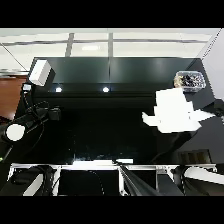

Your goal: Fold the box and place the chain.

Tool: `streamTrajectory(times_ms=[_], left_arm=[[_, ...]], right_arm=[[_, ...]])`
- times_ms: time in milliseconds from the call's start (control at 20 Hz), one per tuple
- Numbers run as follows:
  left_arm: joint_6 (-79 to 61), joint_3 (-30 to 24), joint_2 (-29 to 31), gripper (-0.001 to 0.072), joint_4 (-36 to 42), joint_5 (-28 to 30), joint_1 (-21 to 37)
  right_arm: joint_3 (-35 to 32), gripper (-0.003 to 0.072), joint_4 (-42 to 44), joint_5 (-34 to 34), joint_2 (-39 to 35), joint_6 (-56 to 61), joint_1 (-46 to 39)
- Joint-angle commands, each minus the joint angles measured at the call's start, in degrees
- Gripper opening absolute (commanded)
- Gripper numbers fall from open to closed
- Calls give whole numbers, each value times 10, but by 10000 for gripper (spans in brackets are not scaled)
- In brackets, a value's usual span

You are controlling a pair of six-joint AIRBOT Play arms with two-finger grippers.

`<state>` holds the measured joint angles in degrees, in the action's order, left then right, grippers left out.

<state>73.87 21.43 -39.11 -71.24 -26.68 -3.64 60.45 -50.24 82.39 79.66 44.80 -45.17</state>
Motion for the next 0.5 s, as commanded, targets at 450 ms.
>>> streamTrajectory(times_ms=[450], left_arm=[[0,0,0,709,21,-25,0]], right_arm=[[-349,22,354,-322,-225,-143,339]])
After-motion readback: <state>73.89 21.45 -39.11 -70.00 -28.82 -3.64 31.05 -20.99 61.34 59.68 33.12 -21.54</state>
